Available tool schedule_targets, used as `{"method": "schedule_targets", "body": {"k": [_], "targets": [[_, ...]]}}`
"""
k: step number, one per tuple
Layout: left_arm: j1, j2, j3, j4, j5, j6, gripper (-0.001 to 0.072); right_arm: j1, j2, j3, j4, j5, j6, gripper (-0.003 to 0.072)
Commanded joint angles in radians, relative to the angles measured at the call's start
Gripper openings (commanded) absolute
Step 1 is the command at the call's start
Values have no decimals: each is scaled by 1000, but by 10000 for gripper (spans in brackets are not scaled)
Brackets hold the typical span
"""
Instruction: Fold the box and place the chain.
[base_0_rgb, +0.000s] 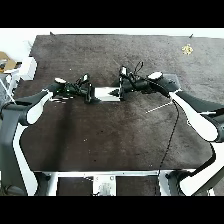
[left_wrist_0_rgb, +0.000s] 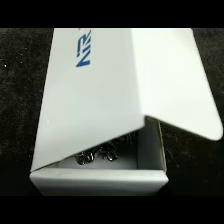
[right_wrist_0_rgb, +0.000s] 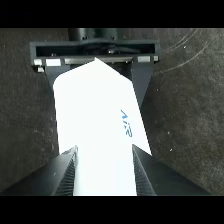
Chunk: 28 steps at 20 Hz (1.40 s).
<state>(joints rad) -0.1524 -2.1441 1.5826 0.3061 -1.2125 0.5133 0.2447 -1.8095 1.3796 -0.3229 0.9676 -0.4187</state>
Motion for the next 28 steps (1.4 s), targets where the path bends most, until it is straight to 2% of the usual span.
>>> {"method": "schedule_targets", "body": {"k": [1,4,6,11,12,18,28], "targets": [[0,1,0,0,0,0,222,2,-1,0,-18,-63,-35,386],[0,0,0,0,0,0,222,2,-1,10,-18,-90,-61,384],[0,1,0,0,0,0,222,2,-1,26,-17,-82,-60,266],[0,0,0,0,0,0,222,16,-1,31,-34,-48,-52,262],[0,1,0,0,0,0,222,16,0,31,-45,-48,-51,202],[0,1,0,0,0,0,222,16,-1,31,-108,-60,-3,207],[-1,1,0,0,0,0,222,16,0,31,-92,-115,-4,207]]}}
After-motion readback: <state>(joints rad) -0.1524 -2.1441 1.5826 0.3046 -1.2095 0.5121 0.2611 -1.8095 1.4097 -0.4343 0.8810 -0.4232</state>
